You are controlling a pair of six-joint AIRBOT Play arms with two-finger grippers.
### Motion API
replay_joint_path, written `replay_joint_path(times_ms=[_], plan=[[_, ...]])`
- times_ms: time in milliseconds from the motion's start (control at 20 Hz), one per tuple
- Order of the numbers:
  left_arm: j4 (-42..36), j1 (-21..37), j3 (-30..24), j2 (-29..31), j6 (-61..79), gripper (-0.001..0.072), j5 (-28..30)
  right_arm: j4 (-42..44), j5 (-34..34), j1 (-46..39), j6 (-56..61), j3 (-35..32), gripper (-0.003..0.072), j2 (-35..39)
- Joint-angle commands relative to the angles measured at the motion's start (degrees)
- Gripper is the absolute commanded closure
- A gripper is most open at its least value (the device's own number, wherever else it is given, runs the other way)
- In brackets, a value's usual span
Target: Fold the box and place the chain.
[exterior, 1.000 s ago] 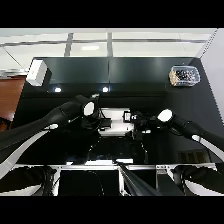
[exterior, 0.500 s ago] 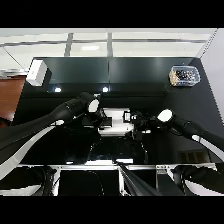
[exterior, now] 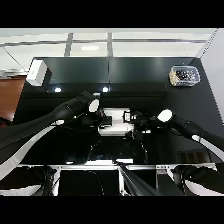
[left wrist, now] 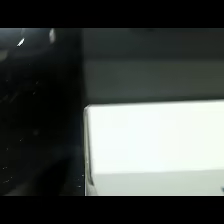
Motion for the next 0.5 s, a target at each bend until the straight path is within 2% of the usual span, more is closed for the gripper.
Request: replay_joint_path(times_ms=[0, 150, 250, 300, 450], plan=[[0.0, -0.02, 0.81, -0.02, -0.04, 0.0355, -0.57, 0.07, 0.02, 0.02, 0.09, 0.02, 0.0673, 0.04], [0.76, -0.02, 0.83, -0.04, -1.49, 0.0366, -0.31, 0.07, 0.0, 0.02, 0.09, 0.02, 0.0672, 0.04], [1.6, -0.02, 0.83, -0.04, -1.97, 0.064, 0.07, 0.07, 0.0, 0.02, 0.09, 0.02, 0.0672, 0.04], [1.51, -0.02, 0.85, -0.04, -2.01, 0.0687, 0.35, 0.07, 0.0, 0.02, 0.09, 0.02, 0.0672, 0.04], [1.53, -0.2, 0.85, -0.04, -2.21, 0.0688, 0.44, 0.07, 0.02, 0.02, 0.09, 0.02, 0.0672, 0.04]])
